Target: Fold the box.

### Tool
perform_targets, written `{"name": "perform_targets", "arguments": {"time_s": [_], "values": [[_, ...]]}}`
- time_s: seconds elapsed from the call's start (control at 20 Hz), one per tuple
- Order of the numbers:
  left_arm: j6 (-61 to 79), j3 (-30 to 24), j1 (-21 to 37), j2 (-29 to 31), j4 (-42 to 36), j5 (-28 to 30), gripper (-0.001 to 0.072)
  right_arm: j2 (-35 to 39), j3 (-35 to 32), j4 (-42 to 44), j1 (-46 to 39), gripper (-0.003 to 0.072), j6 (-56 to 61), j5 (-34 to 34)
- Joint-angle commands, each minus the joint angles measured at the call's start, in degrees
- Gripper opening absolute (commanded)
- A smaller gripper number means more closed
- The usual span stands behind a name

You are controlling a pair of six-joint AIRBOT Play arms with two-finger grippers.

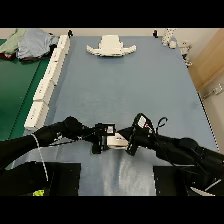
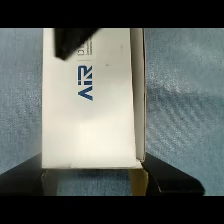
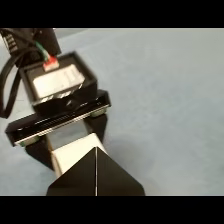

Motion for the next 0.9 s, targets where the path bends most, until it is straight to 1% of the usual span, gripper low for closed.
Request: {"name": "perform_targets", "arguments": {"time_s": [0.0, 0.15, 0.2, 0.3, 0.4, 0.45, 0.65, 0.7, 0.75, 0.85], "values": [[0.02, 0.07, 0.02, -0.02, 0.0, 0.04, 0.0451, 0.04, 7.61, -17.42, -8.94, 0.0006, 3.39, -16.85], [0.02, 0.07, 0.02, -0.02, 0.0, 0.02, 0.0451, 0.02, 12.17, -28.76, -17.64, 0.0006, 8.94, -26.97], [0.02, 0.07, 0.02, -0.02, 0.0, 0.02, 0.0451, 0.0, 13.25, -32.02, -20.7, 0.0006, 10.99, -29.09], [0.02, 0.07, 0.02, -0.02, 0.0, 0.02, 0.0451, -0.81, 15.26, -37.11, -26.29, 0.0006, 18.05, -30.42], [0.02, 0.07, 0.04, -0.02, 0.0, 0.02, 0.0451, -3.74, 18.25, -37.97, -30.99, 0.0005, 24.09, -32.94], [0.02, 0.07, 0.02, -0.02, 0.0, 0.04, 0.0451, -6.38, 20.33, -37.79, -32.74, 0.0005, 25.9, -35.93], [0.02, 0.07, 0.04, -0.02, 0.0, 0.02, 0.0451, -20.2, 29.31, -37.33, -36.02, 0.0005, 34.45, -52.28], [0.02, 0.07, 0.02, -0.02, 0.0, 0.04, 0.0452, -23.3, 31.1, -37.33, -36.09, 0.0005, 36.92, -55.21], [0.02, 0.07, 0.02, -0.02, 0.0, 0.02, 0.0451, -26.27, 32.87, -37.16, -36.09, 0.0005, 39.21, -57.33], [0.0, 0.07, 0.02, -0.02, 0.0, 0.02, 0.0451, -30.29, 35.63, -36.54, -36.09, 0.0006, 43.21, -58.9]]}}
